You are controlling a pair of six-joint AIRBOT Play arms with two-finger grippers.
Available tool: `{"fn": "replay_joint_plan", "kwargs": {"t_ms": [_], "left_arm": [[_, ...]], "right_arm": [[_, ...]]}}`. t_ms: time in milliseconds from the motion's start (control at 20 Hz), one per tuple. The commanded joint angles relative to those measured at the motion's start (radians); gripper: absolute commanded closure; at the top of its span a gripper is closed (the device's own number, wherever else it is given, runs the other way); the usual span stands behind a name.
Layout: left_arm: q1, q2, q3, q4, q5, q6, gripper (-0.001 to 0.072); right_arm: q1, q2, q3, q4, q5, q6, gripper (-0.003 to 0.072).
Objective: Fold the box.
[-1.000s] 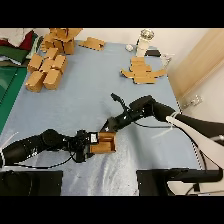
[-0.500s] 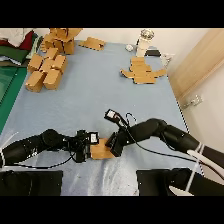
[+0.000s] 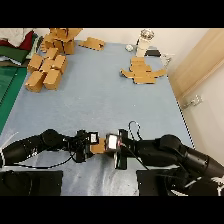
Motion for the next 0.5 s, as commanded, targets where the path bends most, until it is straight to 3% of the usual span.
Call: {"fn": "replay_joint_plan", "kwargs": {"t_ms": [0,300,450], "left_arm": [[0.000,0.001,0.000,0.000,0.000,0.000,0.0327],[0.000,0.001,0.000,0.000,0.001,0.000,0.0327],[0.000,0.001,0.000,0.000,0.000,0.000,0.0327]], "right_arm": [[0.071,0.051,-0.048,-0.148,0.034,-0.016,0.0208],[0.071,-0.025,-0.074,-0.221,0.169,-0.090,0.0203],[0.081,-0.009,-0.074,-0.169,0.128,-0.091,0.0202]]}}
